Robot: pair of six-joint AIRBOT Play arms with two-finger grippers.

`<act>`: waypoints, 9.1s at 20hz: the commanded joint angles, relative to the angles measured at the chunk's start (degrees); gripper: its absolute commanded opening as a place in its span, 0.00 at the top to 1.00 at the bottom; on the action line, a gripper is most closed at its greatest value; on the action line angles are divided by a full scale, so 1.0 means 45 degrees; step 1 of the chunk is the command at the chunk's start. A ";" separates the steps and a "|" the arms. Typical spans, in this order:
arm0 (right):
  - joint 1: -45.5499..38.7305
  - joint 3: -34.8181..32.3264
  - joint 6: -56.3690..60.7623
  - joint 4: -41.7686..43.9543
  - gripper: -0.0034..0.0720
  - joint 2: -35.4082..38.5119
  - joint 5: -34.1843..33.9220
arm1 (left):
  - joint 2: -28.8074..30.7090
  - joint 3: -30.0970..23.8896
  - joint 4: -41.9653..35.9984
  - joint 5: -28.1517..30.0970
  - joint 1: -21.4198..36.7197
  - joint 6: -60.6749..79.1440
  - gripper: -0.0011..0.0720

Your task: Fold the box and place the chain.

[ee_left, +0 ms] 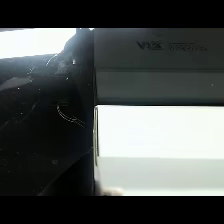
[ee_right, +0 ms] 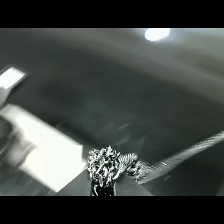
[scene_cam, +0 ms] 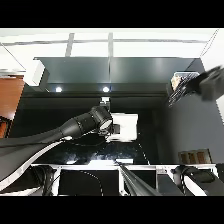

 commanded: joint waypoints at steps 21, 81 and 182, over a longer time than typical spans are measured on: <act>0.3298 -0.6815 -0.0452 0.1739 0.35 -0.1039 -0.4507 | -0.0005 0.0000 0.0000 -0.0005 -0.0005 0.0005 0.95; -0.0427 -0.2191 -0.0369 0.9272 0.94 0.1350 -0.4231 | -0.0005 0.0000 0.0005 0.0078 -0.0005 0.0005 0.95; 0.1928 -0.5586 -0.9763 0.3560 0.00 -0.4503 -0.4775 | 0.2157 -0.5833 -1.4129 0.3230 0.5464 3.5165 0.41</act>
